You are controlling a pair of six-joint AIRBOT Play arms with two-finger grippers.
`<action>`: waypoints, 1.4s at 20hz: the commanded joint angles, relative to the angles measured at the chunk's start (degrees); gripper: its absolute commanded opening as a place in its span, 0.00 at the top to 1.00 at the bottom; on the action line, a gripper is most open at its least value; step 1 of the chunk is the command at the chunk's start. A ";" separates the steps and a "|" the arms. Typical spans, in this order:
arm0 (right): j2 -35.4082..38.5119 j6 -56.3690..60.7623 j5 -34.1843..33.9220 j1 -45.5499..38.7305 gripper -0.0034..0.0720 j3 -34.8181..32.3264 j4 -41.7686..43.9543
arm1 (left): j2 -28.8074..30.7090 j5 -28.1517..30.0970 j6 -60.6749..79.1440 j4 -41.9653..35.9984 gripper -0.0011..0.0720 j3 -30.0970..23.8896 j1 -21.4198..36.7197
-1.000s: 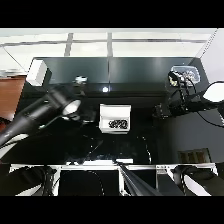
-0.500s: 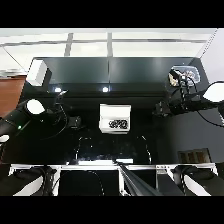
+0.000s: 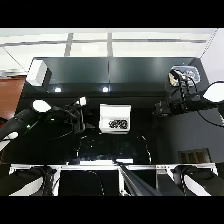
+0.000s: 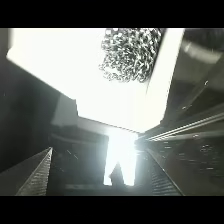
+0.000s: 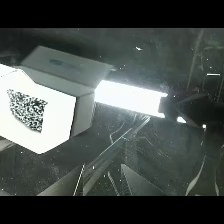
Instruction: Fold the box and place the chain.
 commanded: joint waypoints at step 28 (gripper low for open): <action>-6.40 -0.74 -29.09 5.11 0.01 -0.11 10.23 | -9.40 2.73 10.40 -6.49 0.30 2.56 -8.94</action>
